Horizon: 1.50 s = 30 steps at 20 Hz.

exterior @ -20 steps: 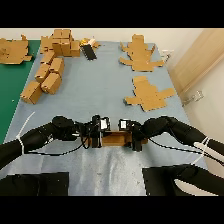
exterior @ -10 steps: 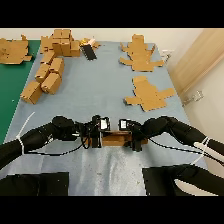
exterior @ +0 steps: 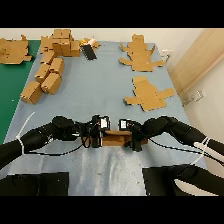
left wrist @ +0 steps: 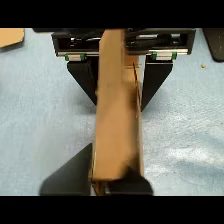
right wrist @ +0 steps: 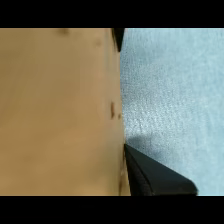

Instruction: Fold the box.

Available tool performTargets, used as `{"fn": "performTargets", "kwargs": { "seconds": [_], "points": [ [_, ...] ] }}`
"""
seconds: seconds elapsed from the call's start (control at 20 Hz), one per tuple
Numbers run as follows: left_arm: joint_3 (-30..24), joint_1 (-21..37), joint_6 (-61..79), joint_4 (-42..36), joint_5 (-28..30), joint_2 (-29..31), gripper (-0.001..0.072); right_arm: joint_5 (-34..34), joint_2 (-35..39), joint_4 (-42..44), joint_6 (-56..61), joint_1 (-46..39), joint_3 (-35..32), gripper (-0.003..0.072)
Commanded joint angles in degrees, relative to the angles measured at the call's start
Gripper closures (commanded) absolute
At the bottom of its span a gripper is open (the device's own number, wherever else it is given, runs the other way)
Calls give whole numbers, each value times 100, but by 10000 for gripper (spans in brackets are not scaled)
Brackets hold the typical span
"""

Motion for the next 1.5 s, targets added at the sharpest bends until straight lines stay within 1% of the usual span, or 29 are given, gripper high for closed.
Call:
{"fn": "performTargets", "kwargs": {
  "seconds": [0.0,0.1,0.2,0.4,0.45,0.6,0.7,0.75,0.8,0.85,0.9,1.0,1.1,1.15,1.25,1.35,1.45],
  "points": [
    [24,2,-170,0,260,57,283,2,-2,0,-9,0,2,178],
    [31,2,-310,35,496,179,284,2,-2,0,-11,0,2,178],
    [28,2,-317,205,927,393,284,2,-2,0,-11,0,2,178],
    [-72,2,-1587,570,1954,1043,285,0,-2,2,-9,0,4,178],
    [-146,2,-1698,686,2159,1211,285,0,-2,2,-9,0,4,178],
    [-511,2,-1707,710,2758,1711,285,-7,-2,4,-9,0,4,178],
    [-774,2,-1757,640,3032,2002,287,-15,-2,4,-9,0,4,178],
    [-890,2,-1943,640,3038,2122,289,-15,-2,4,-9,0,4,178],
    [-999,0,-2118,643,3027,2229,378,-15,-2,2,-9,0,4,178],
    [-1075,0,-2188,643,2966,2306,436,-15,-2,4,-9,0,4,178],
    [-1123,0,-2310,640,2914,2345,435,-24,-2,4,-11,0,4,178],
    [-1143,2,-3077,645,2682,2350,435,-142,-2,2,-17,11,4,178],
    [-1145,2,-3523,710,2223,2347,435,-295,-2,2,-20,11,4,178],
    [-1145,2,-3628,863,1952,2347,436,-306,-2,2,-20,11,4,178],
    [-1145,4,-4577,1552,1519,2345,436,-304,-2,4,-17,11,4,178],
    [-1143,11,-6118,2911,986,2345,436,-291,-2,7,-15,11,4,178],
    [-1115,138,-7399,4164,269,2345,436,-295,-2,4,-13,11,4,178]
  ]
}}
